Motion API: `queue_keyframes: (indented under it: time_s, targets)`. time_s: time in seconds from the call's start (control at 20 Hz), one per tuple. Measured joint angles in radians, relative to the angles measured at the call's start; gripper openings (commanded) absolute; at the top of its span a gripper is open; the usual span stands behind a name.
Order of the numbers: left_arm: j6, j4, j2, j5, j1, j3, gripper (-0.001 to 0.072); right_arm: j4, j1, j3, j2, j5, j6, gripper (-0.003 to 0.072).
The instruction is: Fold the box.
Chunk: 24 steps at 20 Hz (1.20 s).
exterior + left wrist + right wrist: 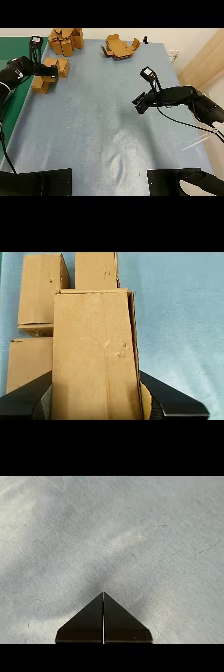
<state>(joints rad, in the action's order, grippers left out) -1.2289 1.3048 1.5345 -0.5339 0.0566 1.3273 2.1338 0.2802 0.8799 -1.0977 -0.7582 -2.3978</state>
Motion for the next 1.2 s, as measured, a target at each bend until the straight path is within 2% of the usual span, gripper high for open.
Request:
queue_keyframes:
  time_s: [0.45, 0.9, 0.95, 1.0, 1.05, 1.15, 1.2]
  targets:
    - [0.009, -0.027, 0.112, -0.003, 0.000, -0.011, 0.0012, 0.000, 0.000, 0.000, -0.006, 0.000, 0.000, 0.0003]
    - [0.007, -0.035, 0.150, 0.113, 0.000, -0.094, 0.0018, 0.000, 0.000, 0.000, -0.006, 0.000, 0.000, 0.0003]
    - [0.008, -0.036, 0.153, 0.117, 0.000, -0.097, 0.0092, -0.001, 0.000, 0.000, -0.006, 0.000, 0.000, 0.0004]
    - [0.008, -0.036, 0.154, 0.121, 0.000, -0.100, 0.0394, -0.001, 0.000, 0.000, -0.006, 0.000, 0.000, 0.0003]
    - [0.009, -0.036, 0.156, 0.123, 0.000, -0.101, 0.0575, -0.001, 0.000, 0.000, -0.006, 0.000, 0.000, 0.0003]
    - [0.009, -0.031, 0.160, 0.119, 0.000, -0.105, 0.0592, -0.001, 0.000, 0.000, -0.006, 0.000, 0.000, 0.0003]
    - [0.007, -0.030, 0.160, 0.107, 0.000, -0.106, 0.0684, -0.001, 0.000, 0.000, -0.006, -0.002, 0.000, 0.0003]
